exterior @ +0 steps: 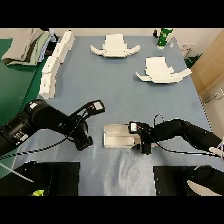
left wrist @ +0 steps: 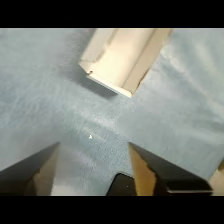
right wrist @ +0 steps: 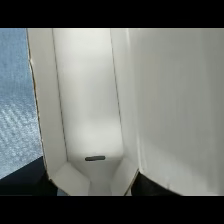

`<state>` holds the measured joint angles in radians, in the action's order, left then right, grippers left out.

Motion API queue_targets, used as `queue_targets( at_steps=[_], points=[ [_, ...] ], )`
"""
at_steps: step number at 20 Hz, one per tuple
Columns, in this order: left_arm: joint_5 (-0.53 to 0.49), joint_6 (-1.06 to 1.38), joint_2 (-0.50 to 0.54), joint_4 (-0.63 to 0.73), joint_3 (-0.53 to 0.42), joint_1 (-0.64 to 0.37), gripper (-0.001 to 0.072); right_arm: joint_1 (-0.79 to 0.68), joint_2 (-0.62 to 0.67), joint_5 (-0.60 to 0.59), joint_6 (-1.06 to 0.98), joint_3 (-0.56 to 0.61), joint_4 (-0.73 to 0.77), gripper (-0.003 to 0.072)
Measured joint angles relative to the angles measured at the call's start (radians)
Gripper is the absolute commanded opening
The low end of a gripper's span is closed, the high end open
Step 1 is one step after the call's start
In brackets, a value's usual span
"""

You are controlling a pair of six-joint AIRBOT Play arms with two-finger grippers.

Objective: Fold the box.

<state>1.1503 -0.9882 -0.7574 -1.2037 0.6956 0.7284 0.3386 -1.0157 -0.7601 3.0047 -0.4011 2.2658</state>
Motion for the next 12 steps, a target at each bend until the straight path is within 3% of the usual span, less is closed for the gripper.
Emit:
queue_targets(
  at_steps=[6, 12],
  points=[
    [-0.24, 0.562, -0.03, 0.248, -0.229, -0.123, 0.0705, 0.0, 0.0, 0.0, 0.0, 0.0, 0.0, 0.0522],
    [-0.416, 0.961, -0.155, 0.504, -0.302, -0.136, 0.0705, 0.0, 0.0, 0.0, 0.0, 0.0, 0.0, 0.0522]
  ],
)
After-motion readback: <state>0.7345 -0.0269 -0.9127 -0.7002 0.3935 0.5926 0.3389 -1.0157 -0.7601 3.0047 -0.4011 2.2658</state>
